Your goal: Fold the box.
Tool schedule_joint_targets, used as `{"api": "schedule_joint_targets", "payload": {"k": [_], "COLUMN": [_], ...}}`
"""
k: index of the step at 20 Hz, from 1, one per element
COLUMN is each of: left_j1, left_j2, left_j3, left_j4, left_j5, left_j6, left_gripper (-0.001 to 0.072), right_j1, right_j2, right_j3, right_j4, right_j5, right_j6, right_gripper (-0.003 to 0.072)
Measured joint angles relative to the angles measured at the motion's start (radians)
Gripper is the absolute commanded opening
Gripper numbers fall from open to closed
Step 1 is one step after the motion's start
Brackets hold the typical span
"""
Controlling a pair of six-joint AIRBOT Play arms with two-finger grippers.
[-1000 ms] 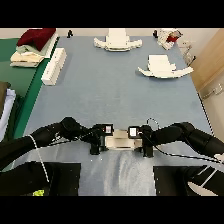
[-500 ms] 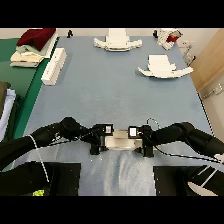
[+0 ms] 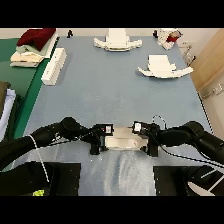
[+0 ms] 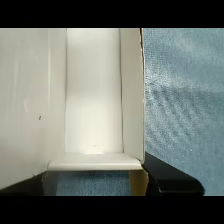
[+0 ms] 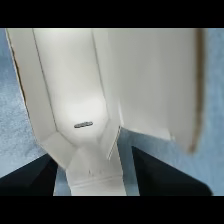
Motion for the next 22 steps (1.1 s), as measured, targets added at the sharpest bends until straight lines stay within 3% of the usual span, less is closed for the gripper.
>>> {"api": "schedule_joint_targets", "payload": {"k": [3,4,6,7,8,12,17,22], "left_j1": [0.000,0.000,0.000,0.000,0.000,0.000,0.000,0.000], "left_j2": [0.000,0.000,0.000,0.000,0.000,0.000,0.000,0.000], "left_j3": [0.000,0.000,0.000,0.000,0.000,0.000,0.000,0.000], "left_j4": [0.000,0.000,0.000,0.000,0.000,0.000,0.000,0.000], "left_j5": [0.000,0.000,0.000,0.000,0.000,0.000,0.000,0.000], "left_j6": [0.000,0.000,0.000,0.000,0.000,0.001,0.001,0.000], "left_gripper": [0.0446,0.0446,0.0446,0.0446,0.0446,0.0446,0.0446,0.0446], "right_j1": [0.000,0.000,0.000,0.000,0.000,0.003,0.012,0.013], "right_j2": [0.079,0.103,0.148,0.167,0.182,0.196,0.090,-0.100], "right_j3": [0.004,0.011,0.036,0.055,0.072,0.111,0.126,0.191], "right_j4": [-0.068,-0.083,-0.092,-0.085,-0.064,0.180,0.393,0.433], "right_j5": [-0.074,-0.106,-0.183,-0.229,-0.270,-0.334,-0.170,0.000], "right_j6": [0.177,0.254,0.427,0.517,0.591,0.773,0.879,0.925], "right_gripper": [0.0704,0.0624,0.0309,0.0193,0.0156,0.0157,0.0157,0.0156]}}
